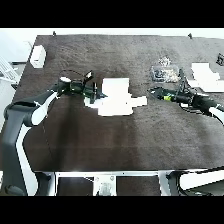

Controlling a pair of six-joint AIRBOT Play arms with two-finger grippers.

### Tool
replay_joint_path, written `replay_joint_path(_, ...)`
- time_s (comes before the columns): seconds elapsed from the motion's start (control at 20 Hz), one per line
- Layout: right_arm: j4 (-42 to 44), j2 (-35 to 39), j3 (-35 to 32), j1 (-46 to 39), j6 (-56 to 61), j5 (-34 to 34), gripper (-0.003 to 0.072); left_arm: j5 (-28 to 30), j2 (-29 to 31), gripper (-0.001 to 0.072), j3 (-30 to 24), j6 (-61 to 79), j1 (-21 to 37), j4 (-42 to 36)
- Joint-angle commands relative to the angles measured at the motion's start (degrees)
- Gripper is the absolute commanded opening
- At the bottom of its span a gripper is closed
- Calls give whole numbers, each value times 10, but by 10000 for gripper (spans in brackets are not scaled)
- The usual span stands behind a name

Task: Fold the box and place the chain.

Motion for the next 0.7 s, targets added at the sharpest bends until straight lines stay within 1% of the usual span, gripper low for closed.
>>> replay_joint_path(0.0, 0, 0, 0, 1, -2, 0, 161, -2, 0, 18, 0, 23, 0, 6)
replay_joint_path(0.15, 0, 0, 0, 1, -2, 0, 163, -2, 0, 19, 0, 39, 0, 6)
replay_joint_path(0.25, 0, 0, 0, 1, -2, 0, 214, -3, 0, 20, 0, 39, 0, 6)
replay_joint_path(0.4, 2, 0, 0, 1, -18, -1, 214, -3, 0, 22, 0, 38, 0, 6)
replay_joint_path(0.45, 3, 0, 0, 1, -31, -1, 214, -2, 0, 23, 0, 38, 0, 6)
replay_joint_path(0.5, 7, 1, 0, 1, -48, 0, 235, -2, 0, 23, 0, 37, 0, 6)
replay_joint_path(0.55, 15, 3, -1, 1, -75, 2, 239, -2, 0, 23, 0, 37, 0, 6)
replay_joint_path(0.65, 44, 23, -9, 1, -137, 21, 238, -2, 0, 23, 0, 32, 0, 6)
